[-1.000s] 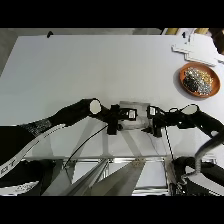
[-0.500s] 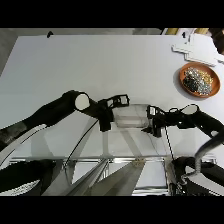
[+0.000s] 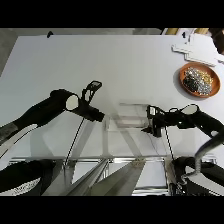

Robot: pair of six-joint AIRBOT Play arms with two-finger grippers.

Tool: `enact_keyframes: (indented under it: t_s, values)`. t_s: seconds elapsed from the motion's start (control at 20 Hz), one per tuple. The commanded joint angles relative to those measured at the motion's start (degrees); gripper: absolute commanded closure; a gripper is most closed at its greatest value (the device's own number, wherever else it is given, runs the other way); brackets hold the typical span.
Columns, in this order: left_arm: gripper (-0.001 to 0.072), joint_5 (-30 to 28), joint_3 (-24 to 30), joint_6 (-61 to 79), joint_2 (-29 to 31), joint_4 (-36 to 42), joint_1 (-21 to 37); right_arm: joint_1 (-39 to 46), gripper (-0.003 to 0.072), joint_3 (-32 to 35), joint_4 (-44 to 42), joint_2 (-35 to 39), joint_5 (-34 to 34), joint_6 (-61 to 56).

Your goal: Fold the box and place the chain.

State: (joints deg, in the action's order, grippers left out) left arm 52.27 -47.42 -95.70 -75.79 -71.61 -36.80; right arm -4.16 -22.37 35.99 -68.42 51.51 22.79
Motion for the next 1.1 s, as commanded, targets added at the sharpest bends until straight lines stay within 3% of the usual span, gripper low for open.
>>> enact_keyframes:
  t_s: [0.0, 0.25, 0.55, 0.8, 0.85, 0.95, 1.05]
  values:
    - [0.0703, -2.51, 1.64, -4.87, -4.2, 7.1, -0.46, 0.0, 0.0328, -0.02, 0.0, -0.02, 0.02, 0.02]
    - [0.0703, -3.91, 1.64, 3.15, -4.87, 20.28, -1.18, 0.0, 0.0328, -0.02, 0.0, -0.02, 0.02, 0.02]
    - [0.0702, -3.93, 1.57, 3.28, -4.35, 22.36, -1.53, 0.0, 0.0328, -0.02, 0.0, -0.02, 0.02, 0.02]
    - [0.0698, -5.75, 1.55, 4.24, -0.15, 22.95, -2.62, 0.0, 0.0328, -0.02, 0.0, -0.02, 0.02, 0.02]
    - [0.0681, -6.19, 1.44, 4.24, -0.09, 23.61, -3.02, 0.0, 0.0328, -0.02, 0.0, -0.02, 0.02, 0.02]
    - [0.0547, -7.17, 1.14, 4.22, -0.13, 24.83, -3.74, 0.0, 0.0328, -0.02, 0.02, -0.02, 0.04, 0.02]
    - [0.0535, -7.96, 0.52, 4.22, -0.11, 25.14, -4.22, 0.0, 0.0328, -0.02, 0.0, -0.02, 0.07, 0.02]
